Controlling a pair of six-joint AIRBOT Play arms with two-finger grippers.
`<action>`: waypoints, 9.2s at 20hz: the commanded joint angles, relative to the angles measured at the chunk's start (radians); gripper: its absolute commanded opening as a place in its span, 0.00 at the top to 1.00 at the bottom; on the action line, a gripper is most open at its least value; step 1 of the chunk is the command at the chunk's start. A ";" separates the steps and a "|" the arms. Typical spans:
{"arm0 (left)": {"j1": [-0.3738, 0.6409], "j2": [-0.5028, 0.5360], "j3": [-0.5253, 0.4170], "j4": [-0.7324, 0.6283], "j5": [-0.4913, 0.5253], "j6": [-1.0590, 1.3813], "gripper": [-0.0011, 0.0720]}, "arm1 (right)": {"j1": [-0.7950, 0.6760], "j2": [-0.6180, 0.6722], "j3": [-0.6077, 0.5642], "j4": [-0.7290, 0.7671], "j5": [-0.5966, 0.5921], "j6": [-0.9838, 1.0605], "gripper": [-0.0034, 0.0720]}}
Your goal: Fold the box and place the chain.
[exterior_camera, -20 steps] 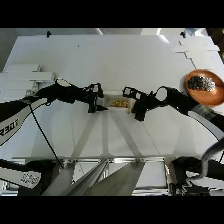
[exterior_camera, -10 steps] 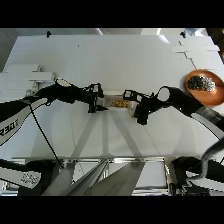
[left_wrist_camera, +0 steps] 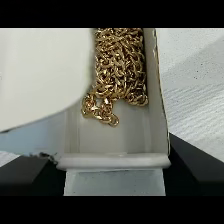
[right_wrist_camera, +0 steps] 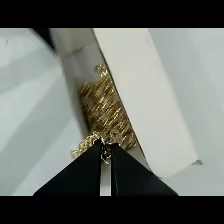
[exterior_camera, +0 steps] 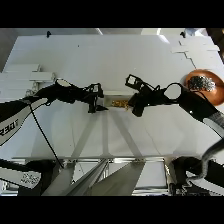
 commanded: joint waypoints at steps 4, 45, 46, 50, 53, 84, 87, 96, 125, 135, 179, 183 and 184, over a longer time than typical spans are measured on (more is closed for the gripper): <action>0.000 0.000 0.001 0.000 0.000 0.000 0.54 | 0.001 0.007 0.002 0.048 -0.141 -0.072 0.94; 0.000 0.000 0.001 0.000 0.000 0.000 0.54 | 0.011 -0.406 0.562 -0.074 0.462 0.021 0.43; 0.000 0.000 0.001 0.000 0.000 0.000 0.54 | 0.011 -0.402 0.562 -0.075 0.466 0.013 0.43; 0.000 0.000 0.001 0.000 0.000 0.000 0.54 | 0.013 -0.396 0.562 -0.153 0.464 -0.005 0.44; 0.000 0.000 0.001 0.000 0.000 0.000 0.54 | 0.014 -0.396 0.562 -0.206 0.463 0.024 0.55; 0.000 0.000 0.001 0.000 0.000 0.000 0.54 | 0.074 -0.397 0.559 -0.267 0.449 0.140 0.69; 0.000 0.000 0.001 0.000 0.000 0.000 0.54 | 0.079 -0.401 0.558 -0.263 0.502 0.140 0.69; 0.000 0.000 0.001 0.000 0.000 0.000 0.54 | 0.105 -0.407 0.527 -0.263 0.444 0.153 0.54; 0.000 0.000 0.001 0.001 0.000 0.000 0.54 | 0.003 -0.379 0.161 0.341 0.171 0.349 0.94; 0.000 0.000 0.001 0.000 0.000 0.000 0.54 | 0.000 -0.287 0.162 0.342 0.134 0.335 0.94; 0.000 0.144 0.001 -0.133 -0.003 -0.261 0.98 | -0.218 0.148 0.162 -0.458 0.255 0.637 0.94; 0.005 0.241 0.001 -0.193 0.149 -0.306 0.98 | -0.218 0.148 0.162 -0.458 0.255 0.637 0.94; 0.009 0.259 0.001 -0.217 0.213 -0.320 0.98 | -0.218 0.148 0.162 -0.458 0.255 0.637 0.94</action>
